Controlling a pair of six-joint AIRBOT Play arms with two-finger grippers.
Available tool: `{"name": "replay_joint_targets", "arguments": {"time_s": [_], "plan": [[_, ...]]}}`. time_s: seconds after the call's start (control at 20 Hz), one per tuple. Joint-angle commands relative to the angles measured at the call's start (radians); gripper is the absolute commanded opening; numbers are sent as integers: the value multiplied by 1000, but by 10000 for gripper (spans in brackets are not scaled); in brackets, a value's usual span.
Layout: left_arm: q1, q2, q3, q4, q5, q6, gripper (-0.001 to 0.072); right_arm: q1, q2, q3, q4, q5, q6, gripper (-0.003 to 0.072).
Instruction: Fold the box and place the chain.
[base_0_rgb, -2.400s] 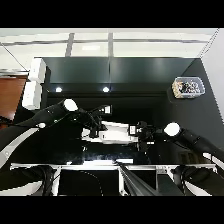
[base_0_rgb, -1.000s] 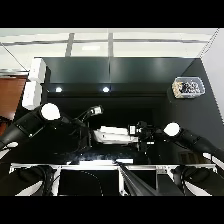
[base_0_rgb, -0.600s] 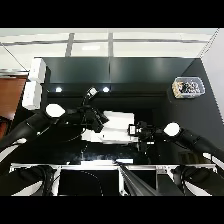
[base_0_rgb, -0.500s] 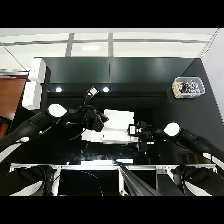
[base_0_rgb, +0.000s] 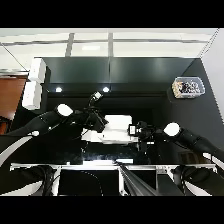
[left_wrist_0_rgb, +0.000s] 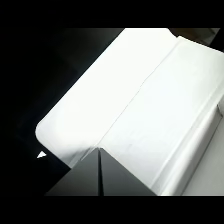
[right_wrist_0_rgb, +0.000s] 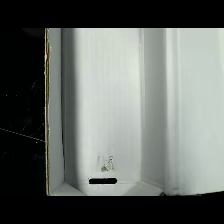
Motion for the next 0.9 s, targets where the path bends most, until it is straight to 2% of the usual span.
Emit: {"name": "replay_joint_targets", "arguments": {"time_s": [0.0,0.1,0.25,0.4,0.55,0.6,0.65,0.7,0.75,0.85], "plan": [[0,-2,32,82,-80,-1,25,1,0,0,1,0,1,202],[3,32,56,193,-109,-68,24,1,0,0,1,0,1,202],[41,152,61,390,-139,-232,26,1,0,0,0,0,1,202],[132,277,40,415,-272,-237,26,1,0,0,0,0,1,202],[196,361,-19,393,-422,-89,44,1,0,0,0,0,0,202],[191,366,-39,411,-479,3,160,1,0,0,0,0,1,202],[173,365,-60,442,-508,98,377,1,0,0,0,0,0,202],[153,363,-82,480,-486,159,613,1,0,0,0,0,1,202],[134,360,-99,502,-441,198,711,1,0,0,0,0,1,202],[98,346,-116,509,-323,231,711,1,0,0,0,0,1,202]]}}
